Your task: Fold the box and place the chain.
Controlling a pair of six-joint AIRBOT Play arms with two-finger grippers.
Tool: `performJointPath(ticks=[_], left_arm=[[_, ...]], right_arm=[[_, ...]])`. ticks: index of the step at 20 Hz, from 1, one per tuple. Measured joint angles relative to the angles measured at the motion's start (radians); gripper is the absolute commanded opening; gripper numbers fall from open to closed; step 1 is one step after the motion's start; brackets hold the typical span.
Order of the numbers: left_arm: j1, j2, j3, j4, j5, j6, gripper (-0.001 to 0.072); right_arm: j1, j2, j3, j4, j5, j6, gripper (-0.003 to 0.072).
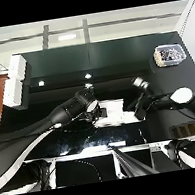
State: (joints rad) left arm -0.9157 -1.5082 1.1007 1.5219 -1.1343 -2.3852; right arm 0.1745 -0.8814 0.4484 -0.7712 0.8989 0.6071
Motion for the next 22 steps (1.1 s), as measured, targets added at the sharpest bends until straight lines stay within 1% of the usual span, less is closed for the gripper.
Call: performJointPath(ticks=[3, 5, 7, 9, 11, 14, 16, 17, 18, 19, 22], left_arm=[[0.000, 0.000, 0.000, 0.001, 0.000, 0.000, 0.0027], [0.000, 0.000, 0.000, 0.002, 0.000, 0.001, 0.0027], [0.000, 0.000, 0.000, 0.002, 0.000, 0.001, 0.0027], [0.000, 0.000, 0.000, 0.002, 0.000, 0.001, 0.0027], [0.000, 0.000, 0.000, 0.003, 0.000, 0.003, 0.0027], [0.000, 0.000, 0.000, 0.003, 0.000, 0.003, 0.0027], [0.000, 0.000, 0.000, 0.003, 0.000, 0.003, 0.0027], [0.000, 0.000, 0.000, 0.003, 0.000, 0.002, 0.0027], [0.000, 0.000, 0.000, 0.003, 0.000, 0.002, 0.0027], [0.000, 0.000, 0.000, 0.003, -0.001, 0.002, 0.0027], [0.000, 0.000, 0.000, 0.003, -0.002, 0.001, 0.0027]], right_arm=[[-0.198, 0.013, 0.004, -0.074, 0.050, 0.295, 0.0045], [-0.304, -0.009, 0.005, -0.104, 0.109, 0.430, 0.0046], [-0.362, -0.060, 0.006, -0.117, 0.180, 0.508, 0.0046], [-0.381, -0.131, 0.006, -0.111, 0.241, 0.554, 0.0046], [-0.375, -0.202, 0.007, -0.101, 0.274, 0.578, 0.0046], [-0.330, -0.291, 0.007, -0.087, 0.289, 0.594, 0.0046], [-0.285, -0.328, 0.007, -0.038, 0.289, 0.565, 0.0056], [-0.264, -0.338, 0.007, -0.005, 0.289, 0.542, 0.0242], [-0.245, -0.347, 0.007, 0.035, 0.290, 0.519, 0.0466], [-0.230, -0.352, 0.009, 0.073, 0.299, 0.497, 0.0508], [-0.207, -0.361, 0.019, 0.132, 0.310, 0.429, 0.0518]])
